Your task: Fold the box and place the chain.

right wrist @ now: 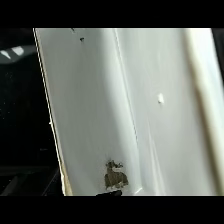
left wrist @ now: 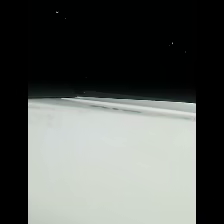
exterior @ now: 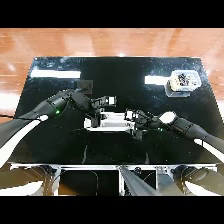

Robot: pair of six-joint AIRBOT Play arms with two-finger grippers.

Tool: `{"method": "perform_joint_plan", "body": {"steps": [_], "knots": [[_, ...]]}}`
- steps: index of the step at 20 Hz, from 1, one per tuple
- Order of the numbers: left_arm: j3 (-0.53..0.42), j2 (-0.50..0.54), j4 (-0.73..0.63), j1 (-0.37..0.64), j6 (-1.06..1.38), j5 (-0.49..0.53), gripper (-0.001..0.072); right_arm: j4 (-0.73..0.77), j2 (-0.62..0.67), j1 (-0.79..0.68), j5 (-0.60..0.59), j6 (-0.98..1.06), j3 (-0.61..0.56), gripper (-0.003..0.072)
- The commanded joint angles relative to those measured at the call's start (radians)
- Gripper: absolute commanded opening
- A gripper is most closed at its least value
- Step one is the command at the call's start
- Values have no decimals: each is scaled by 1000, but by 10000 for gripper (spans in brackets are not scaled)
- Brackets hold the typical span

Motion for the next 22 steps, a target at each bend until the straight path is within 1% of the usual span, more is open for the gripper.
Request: {"method": "perform_joint_plan", "body": {"steps": [1,3,4,5,6,10,11,12,19,20,21,22], "knots": [[0,0,0,-1,-1,1,20,0,0,0,-2,1,1,497],[0,0,0,-1,-1,1,20,0,0,0,-3,1,1,497],[0,0,0,-1,-1,1,20,0,0,0,-4,1,0,554],[0,0,0,-1,-1,1,21,0,0,0,-10,5,0,654],[0,0,0,-1,-1,1,20,1,0,0,-13,8,0,661],[0,0,0,-1,-1,1,20,0,0,0,-13,8,0,658],[0,0,0,-1,-1,1,20,0,0,0,-13,7,0,558],[0,0,0,-1,-1,1,21,0,0,0,-13,7,0,490],[0,0,0,-1,-1,1,22,0,0,0,-13,8,0,498],[0,0,0,-1,-1,1,23,1,0,0,-14,8,0,596],[0,0,0,-1,-1,1,23,0,0,0,-13,8,0,621],[0,0,0,-1,-1,1,22,0,0,0,-14,8,0,621]]}}
